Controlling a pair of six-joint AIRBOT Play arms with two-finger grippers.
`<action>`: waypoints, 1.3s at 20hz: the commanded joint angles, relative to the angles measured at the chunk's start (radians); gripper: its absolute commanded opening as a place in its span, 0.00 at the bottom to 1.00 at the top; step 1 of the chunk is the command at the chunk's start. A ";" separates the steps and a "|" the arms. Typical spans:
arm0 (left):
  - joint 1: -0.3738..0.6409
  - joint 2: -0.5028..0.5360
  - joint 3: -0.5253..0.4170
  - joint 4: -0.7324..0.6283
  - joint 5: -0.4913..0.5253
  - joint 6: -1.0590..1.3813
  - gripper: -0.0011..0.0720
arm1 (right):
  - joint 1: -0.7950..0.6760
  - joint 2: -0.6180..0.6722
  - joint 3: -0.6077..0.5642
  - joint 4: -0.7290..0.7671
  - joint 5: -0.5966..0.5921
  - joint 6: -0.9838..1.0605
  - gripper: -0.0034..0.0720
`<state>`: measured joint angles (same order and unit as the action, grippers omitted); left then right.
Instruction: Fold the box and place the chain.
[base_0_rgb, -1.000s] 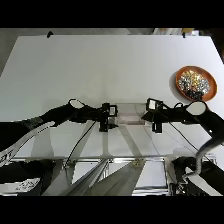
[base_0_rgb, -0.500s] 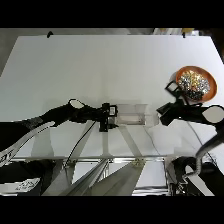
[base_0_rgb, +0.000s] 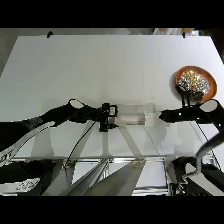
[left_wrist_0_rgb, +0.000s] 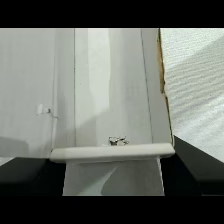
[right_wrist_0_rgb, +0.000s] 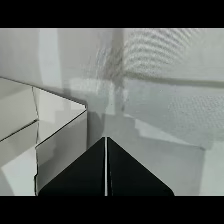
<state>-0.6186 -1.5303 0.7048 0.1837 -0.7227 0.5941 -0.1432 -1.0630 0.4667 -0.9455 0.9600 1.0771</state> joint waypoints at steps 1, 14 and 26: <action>0.000 0.000 0.000 0.000 0.000 0.000 0.11 | -0.005 -0.074 0.000 0.027 0.022 0.014 0.07; 0.000 0.000 0.000 0.000 0.000 0.000 0.11 | 0.038 -0.073 0.000 0.175 0.117 -0.061 0.26; 0.000 0.000 0.000 0.000 0.000 0.000 0.11 | 0.111 0.009 0.000 0.299 0.117 -0.083 0.44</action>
